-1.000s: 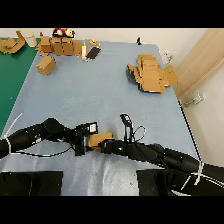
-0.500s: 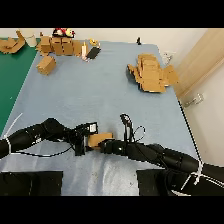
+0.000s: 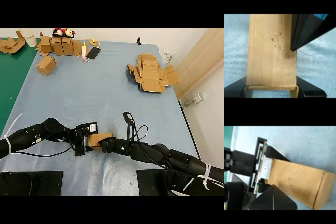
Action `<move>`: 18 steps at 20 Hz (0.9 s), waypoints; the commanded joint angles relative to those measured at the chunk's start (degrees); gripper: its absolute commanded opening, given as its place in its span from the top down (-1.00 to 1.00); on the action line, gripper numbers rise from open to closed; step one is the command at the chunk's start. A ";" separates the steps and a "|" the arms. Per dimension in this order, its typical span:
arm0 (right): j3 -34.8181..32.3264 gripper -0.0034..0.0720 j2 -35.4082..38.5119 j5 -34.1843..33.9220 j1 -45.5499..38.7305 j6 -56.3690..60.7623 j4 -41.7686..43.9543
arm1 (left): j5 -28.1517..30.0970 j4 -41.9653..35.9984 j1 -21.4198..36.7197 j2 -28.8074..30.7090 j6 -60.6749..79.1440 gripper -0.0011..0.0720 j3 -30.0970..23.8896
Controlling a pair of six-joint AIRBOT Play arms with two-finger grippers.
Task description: Fold the box.
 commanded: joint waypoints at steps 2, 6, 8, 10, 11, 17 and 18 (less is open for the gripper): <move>0.07 0.91 3.06 0.66 -1.14 0.02 -1.55 | 0.02 0.02 0.00 -0.04 0.02 -0.47 0.00; 0.04 0.91 3.32 -0.11 -3.85 0.02 -2.29 | 0.02 0.02 0.00 -0.04 0.02 -0.47 0.00; 0.13 0.91 3.52 -2.78 -8.04 0.07 -4.46 | 0.02 0.02 0.00 -0.04 0.02 -0.48 0.00; 0.96 0.90 3.52 -8.94 -13.81 0.13 -7.08 | 0.00 0.02 0.00 -0.04 0.02 -0.47 0.00; 1.88 0.90 3.50 -12.09 -16.50 0.11 -9.33 | 0.02 0.02 0.00 -0.04 0.02 -0.47 0.00; 9.31 0.91 3.28 -24.22 -20.20 5.01 -17.05 | 0.00 0.02 0.00 -0.04 0.02 -0.47 0.00; 10.40 0.91 3.28 -24.98 -20.20 10.84 -22.29 | -0.02 0.02 0.00 -0.04 0.02 -0.47 0.00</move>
